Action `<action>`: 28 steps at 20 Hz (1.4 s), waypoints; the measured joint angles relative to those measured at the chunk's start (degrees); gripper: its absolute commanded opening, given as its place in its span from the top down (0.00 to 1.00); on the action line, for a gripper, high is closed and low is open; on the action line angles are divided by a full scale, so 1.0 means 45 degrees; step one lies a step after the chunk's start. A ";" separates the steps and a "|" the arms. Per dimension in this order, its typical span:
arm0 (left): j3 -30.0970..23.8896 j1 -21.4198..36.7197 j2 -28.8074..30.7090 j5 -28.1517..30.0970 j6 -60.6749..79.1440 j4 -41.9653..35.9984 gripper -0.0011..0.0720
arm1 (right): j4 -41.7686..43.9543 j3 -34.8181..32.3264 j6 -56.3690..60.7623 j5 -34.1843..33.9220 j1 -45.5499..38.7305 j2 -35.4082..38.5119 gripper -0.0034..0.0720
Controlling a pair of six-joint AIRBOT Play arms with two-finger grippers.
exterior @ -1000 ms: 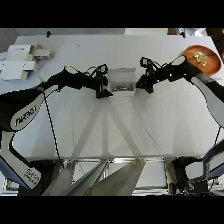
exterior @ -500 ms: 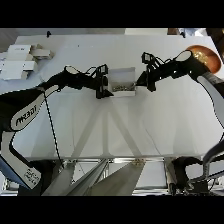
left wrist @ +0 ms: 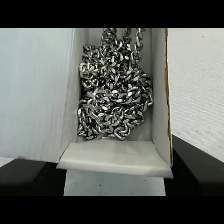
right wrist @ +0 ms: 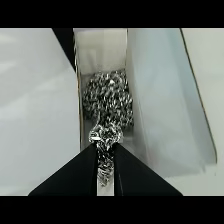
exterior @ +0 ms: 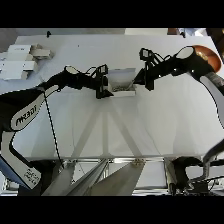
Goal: Fold the box and place the chain.
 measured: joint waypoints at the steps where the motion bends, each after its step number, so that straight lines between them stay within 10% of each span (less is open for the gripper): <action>1: 0.0000 0.0000 0.0000 0.0000 0.0000 0.0000 0.44 | 0.0092 0.0000 0.0044 -0.0355 0.0214 0.0000 0.94; 6: 0.0000 0.0005 0.0000 0.0000 0.0000 0.0005 0.44 | -0.0078 0.0000 0.0860 -0.1705 0.0908 -0.0486 0.92; 9: 0.0000 0.0000 0.0000 -0.0005 0.0000 0.0005 0.44 | -0.0801 0.0000 0.1831 -0.1739 0.1039 -0.0724 0.47; 21: 0.0000 0.0000 0.0000 -0.0005 0.0000 0.0005 0.44 | 0.0680 0.0000 0.3531 -0.0928 0.0491 0.1156 0.56; 28: 0.0000 0.0000 0.0000 -0.0005 0.0005 0.0005 0.44 | 0.3356 0.0291 0.6343 -0.3429 -0.0913 0.0622 0.56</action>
